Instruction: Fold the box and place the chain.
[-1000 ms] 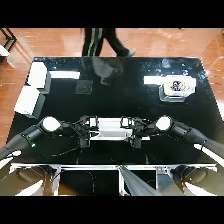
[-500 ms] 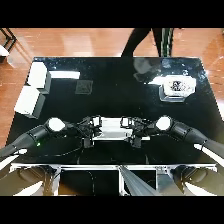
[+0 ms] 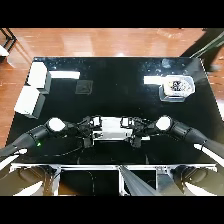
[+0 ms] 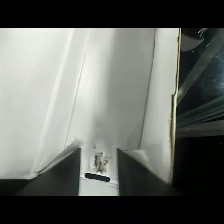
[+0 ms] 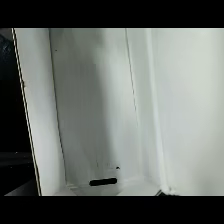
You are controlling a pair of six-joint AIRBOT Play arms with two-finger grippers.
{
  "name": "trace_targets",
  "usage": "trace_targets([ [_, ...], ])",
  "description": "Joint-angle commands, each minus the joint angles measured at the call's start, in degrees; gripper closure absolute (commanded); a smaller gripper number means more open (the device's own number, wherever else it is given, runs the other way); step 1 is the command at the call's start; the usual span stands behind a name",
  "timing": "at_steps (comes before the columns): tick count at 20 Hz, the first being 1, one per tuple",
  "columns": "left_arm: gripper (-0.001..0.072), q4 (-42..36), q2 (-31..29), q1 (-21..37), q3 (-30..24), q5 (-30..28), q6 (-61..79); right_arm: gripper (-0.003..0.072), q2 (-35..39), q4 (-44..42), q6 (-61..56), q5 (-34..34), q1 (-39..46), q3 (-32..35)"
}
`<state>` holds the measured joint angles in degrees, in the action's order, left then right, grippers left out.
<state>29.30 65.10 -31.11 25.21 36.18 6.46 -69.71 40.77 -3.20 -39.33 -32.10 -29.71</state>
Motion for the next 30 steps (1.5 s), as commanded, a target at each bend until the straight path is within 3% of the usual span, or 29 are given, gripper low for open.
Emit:
trace_targets([
  [1, 0.0459, 0.0, 0.02, -0.04, 0.04, 0.26, -0.02, 0.0284, -0.02, -0.02, -0.02, -0.09, 0.02, -0.02],
  [2, 0.0468, 0.0, 0.0, -0.04, 0.04, 0.26, -0.02, 0.0283, -0.02, -0.02, -0.02, -0.09, 0.02, -0.02],
  [3, 0.0627, 0.02, -0.28, -0.02, 0.04, 0.26, -0.42, 0.0283, -0.02, -0.02, -0.02, -0.09, 0.02, -0.02],
  [4, 0.069, 0.31, -0.92, 0.11, 0.04, 0.24, -0.68, 0.0283, -0.02, -0.02, -0.02, -0.09, 0.02, -0.02],
  [8, 0.0691, 1.9, -7.13, 3.15, 0.04, 0.52, -6.88, 0.0284, -0.02, -0.02, -0.02, -0.09, 0.02, -0.02],
  [10, 0.0691, 7.19, -11.89, 6.21, 0.04, 3.61, -16.17, 0.0284, -0.02, -0.02, -0.02, -0.09, 0.02, -0.02],
  [15, 0.0691, 28.85, -21.44, 15.34, 0.02, 18.36, -45.46, 0.0284, -0.02, 0.0, 0.02, -0.04, 0.02, -0.02],
  [18, 0.0689, 32.2, -23.34, 22.49, 0.02, 28.02, -56.92, 0.0284, -0.02, 0.04, 0.63, 0.04, 0.02, -0.02],
  [20, 0.069, 32.65, -23.28, 25.86, -0.17, 31.17, -59.89, 0.0283, -0.02, 0.04, 0.61, 0.57, 0.02, -0.02],
  [24, 0.0689, 32.94, -23.26, 30.95, -2.84, 23.71, -84.21, 0.0284, -0.02, 0.07, 0.63, 1.64, 0.02, -0.02],
  [27, 0.069, 27.78, -22.16, 30.56, -5.29, 17.97, -87.32, 0.0284, -0.02, 0.28, 1.09, 1.62, -0.13, -0.02],
  [30, 0.069, 22.38, -16.52, 29.27, -5.44, 17.88, -89.72, 0.0284, -0.02, 1.95, 2.84, 1.9, -1.27, -0.02],
])
